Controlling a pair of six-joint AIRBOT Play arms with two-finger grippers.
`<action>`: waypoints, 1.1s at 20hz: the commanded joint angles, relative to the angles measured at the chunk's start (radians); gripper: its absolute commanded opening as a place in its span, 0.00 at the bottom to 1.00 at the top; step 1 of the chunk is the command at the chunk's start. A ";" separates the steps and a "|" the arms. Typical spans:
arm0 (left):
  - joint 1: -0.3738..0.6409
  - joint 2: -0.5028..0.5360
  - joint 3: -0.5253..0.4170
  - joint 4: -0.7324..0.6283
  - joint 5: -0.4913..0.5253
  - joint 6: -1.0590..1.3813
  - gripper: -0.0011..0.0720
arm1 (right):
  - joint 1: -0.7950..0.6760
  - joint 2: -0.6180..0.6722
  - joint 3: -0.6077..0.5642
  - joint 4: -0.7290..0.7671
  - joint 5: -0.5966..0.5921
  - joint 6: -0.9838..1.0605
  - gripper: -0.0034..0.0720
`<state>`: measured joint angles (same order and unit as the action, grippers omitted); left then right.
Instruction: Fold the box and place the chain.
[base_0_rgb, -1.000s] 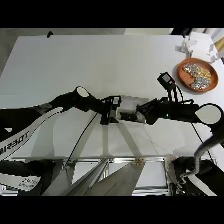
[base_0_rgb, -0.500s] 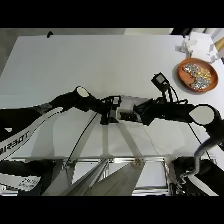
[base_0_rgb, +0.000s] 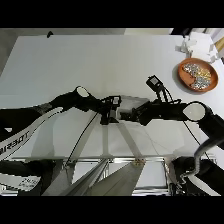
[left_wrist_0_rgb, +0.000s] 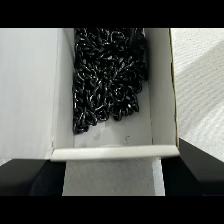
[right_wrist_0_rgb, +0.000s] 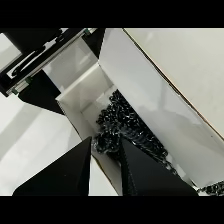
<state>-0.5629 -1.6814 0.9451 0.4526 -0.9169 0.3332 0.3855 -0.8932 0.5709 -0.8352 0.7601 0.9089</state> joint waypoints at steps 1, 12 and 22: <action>0.000 0.000 0.000 0.000 0.000 0.000 0.30 | 0.001 -0.009 0.000 0.000 0.002 -0.001 0.32; 0.000 0.000 0.000 0.000 0.000 0.000 0.30 | 0.001 0.150 0.000 -0.187 0.058 0.000 0.43; 0.000 0.000 0.000 0.000 0.000 0.000 0.30 | -0.124 0.200 0.000 -0.570 0.215 -0.041 0.27</action>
